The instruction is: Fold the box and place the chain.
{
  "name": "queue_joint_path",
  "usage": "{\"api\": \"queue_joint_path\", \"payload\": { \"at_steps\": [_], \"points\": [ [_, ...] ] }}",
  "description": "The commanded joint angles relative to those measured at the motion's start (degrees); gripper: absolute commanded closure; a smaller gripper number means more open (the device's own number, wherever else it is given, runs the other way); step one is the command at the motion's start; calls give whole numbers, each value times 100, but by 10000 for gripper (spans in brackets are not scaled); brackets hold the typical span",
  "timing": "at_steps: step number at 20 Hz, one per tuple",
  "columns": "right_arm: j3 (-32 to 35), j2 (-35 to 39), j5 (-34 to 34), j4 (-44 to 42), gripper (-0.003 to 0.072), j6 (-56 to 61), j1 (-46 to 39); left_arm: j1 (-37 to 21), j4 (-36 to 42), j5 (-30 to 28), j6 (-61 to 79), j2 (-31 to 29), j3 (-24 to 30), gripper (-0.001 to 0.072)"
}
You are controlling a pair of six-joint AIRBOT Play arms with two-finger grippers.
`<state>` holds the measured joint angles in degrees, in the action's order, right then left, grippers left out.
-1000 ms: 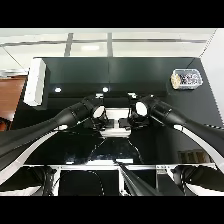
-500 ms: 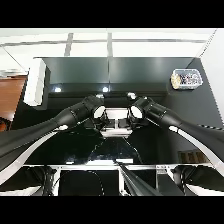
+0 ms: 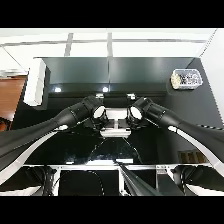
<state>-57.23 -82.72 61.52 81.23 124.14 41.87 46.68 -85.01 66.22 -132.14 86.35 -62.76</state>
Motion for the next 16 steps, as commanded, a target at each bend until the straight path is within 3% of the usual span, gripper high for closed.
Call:
{"api": "queue_joint_path", "payload": {
  "at_steps": [1, 3, 5, 10, 12, 16],
  "points": [
    [-2, -52, -26, -70, 518, 2, 4, -2, 15, -13, -4, -4, -2, 681],
    [-2, -72, -26, -74, 519, 4, 4, -2, 15, -15, -4, -4, -2, 682],
    [-2, -76, -48, -92, 670, 7, 7, -2, 15, -15, -4, -4, -2, 681],
    [-2, -68, -136, -175, 664, 125, 4, -2, 15, -15, -4, -4, -2, 681],
    [-28, -22, -61, -168, 357, 127, 4, -2, 15, -15, -4, -4, -2, 681],
    [-122, 474, 442, -162, 357, -269, 2, -2, 15, -13, -4, -4, -2, 682]
  ]
}}
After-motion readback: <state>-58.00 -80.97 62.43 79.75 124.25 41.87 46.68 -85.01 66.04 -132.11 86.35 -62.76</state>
